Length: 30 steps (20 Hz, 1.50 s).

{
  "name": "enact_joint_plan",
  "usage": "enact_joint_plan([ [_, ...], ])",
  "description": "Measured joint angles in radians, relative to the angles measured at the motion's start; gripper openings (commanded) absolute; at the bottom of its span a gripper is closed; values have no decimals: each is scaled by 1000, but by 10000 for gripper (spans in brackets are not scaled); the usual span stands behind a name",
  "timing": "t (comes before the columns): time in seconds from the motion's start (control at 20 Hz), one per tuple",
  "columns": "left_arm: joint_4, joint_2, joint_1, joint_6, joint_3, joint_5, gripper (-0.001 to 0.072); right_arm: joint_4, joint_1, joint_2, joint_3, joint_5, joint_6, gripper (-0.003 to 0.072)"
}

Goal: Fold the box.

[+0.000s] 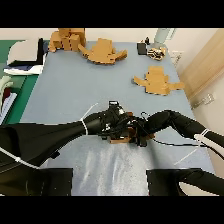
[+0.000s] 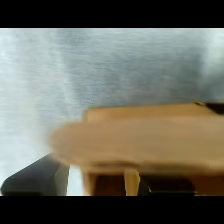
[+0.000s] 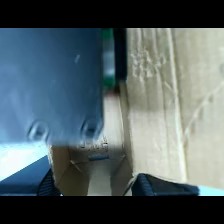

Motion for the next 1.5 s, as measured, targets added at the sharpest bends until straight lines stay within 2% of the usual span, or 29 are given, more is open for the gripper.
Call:
enact_joint_plan([
  [0.5, 15, -7, 0, -1, 12, -9, 482, 0, 0, 0, 0, 0, 0, 512],
  [0.55, 16, -12, 0, -1, 12, -9, 431, 0, 0, 0, 0, 0, 0, 512],
  [0.6, 16, -17, 0, -2, 12, -8, 307, 0, 0, 0, 0, 0, 0, 512],
  [0.65, 16, -21, 0, -1, 12, -8, 288, 0, 0, 0, 0, 0, 0, 512],
  [0.85, 19, -30, 0, 1, 12, -7, 284, 0, 0, 0, 0, 0, 0, 512],
  [0.9, 21, -31, 0, 3, 12, -6, 65, 0, 0, 0, 0, 0, 0, 512],
  [0.95, 23, -31, 0, 3, 12, -8, 15, 0, 0, 0, 0, 0, 0, 512],
  [1.4, 26, -32, 2, 19, 12, -8, 19, 0, 0, 0, 0, 0, 2, 512],
  [1.45, 25, -32, 2, 21, 12, -6, 202, 0, 0, 0, 0, 0, 2, 512],
  [1.5, 23, -33, 1, 24, 12, 3, 352, 0, 0, 0, 0, 0, 0, 512],
])
